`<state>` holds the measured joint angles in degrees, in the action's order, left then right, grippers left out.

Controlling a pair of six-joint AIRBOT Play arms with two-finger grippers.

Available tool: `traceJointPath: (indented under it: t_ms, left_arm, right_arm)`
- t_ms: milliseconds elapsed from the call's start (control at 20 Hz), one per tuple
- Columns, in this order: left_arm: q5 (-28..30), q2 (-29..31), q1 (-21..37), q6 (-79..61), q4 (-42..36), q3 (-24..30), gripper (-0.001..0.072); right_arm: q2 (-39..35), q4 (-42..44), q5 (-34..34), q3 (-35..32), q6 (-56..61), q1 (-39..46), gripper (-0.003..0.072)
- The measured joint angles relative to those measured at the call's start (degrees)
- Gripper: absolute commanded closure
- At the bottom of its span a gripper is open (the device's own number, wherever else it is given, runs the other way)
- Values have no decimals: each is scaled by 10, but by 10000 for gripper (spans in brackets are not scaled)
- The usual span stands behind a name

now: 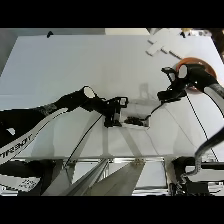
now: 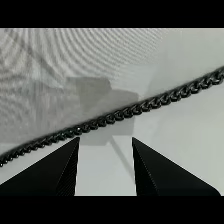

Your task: Fold the box and place the chain.

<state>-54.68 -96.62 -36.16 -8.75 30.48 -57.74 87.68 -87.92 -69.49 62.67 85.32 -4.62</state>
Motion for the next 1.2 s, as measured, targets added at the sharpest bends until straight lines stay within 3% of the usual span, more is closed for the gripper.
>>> traceJointPath:
  t_ms: [200, 650, 700, 850, 950, 1000, 1200]
  left_arm:
    - [0, 0, 0, 0, 0, 0, 539]
    - [0, 0, 0, 0, 0, 0, 539]
    - [0, 0, 0, 0, 0, 0, 539]
    - [0, 0, 0, 0, 0, 0, 539]
    - [0, 0, 0, 0, 0, 0, 539]
    - [0, 0, 0, 0, 0, 0, 539]
    - [0, 0, 0, 0, 0, 0, 539]
  right_arm:
    - [6, 7, 9, -4, 2, 0, 439]
    - [9, 11, 13, -12, 14, 0, 471]
    - [10, 11, 14, -12, 15, 0, 527]
    - [18, 13, 13, -12, 19, 0, 540]
    - [22, 14, 13, -12, 22, 0, 651]
    - [23, 14, 12, -12, 23, 0, 666]
    - [19, 7, 14, -13, 9, 0, 666]
